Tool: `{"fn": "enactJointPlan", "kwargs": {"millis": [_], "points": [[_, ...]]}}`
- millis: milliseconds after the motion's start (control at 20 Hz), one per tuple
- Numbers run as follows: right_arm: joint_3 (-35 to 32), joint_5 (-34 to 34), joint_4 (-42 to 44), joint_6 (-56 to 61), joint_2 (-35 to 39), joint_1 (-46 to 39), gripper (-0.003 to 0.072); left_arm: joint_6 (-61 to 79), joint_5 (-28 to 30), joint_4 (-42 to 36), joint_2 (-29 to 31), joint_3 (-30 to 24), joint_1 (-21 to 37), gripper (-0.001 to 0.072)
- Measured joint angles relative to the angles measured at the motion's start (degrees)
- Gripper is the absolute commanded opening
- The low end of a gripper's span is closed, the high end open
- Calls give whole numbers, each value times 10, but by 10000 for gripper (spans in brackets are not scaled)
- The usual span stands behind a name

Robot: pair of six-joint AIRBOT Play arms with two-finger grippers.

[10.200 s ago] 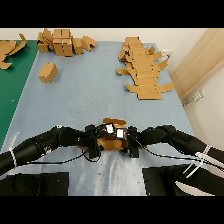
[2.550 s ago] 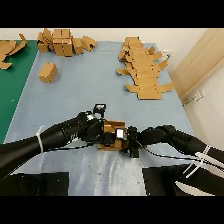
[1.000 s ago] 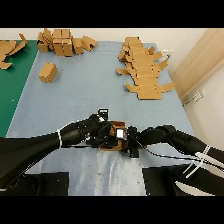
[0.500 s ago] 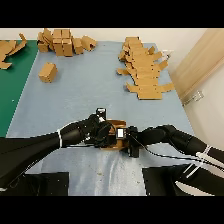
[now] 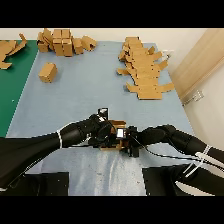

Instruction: Fold the box.

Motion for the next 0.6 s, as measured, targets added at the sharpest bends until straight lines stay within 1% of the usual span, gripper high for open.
{"fn": "enactJointPlan", "kwargs": {"millis": [300, 600], "points": [[0, 0, 0, 2, 0, 0, 516, 0, -19, 5, 1, 6, 1, 514], [0, 0, 1, 3, 0, 0, 515, 3, -68, 16, 1, 40, 6, 514]]}}
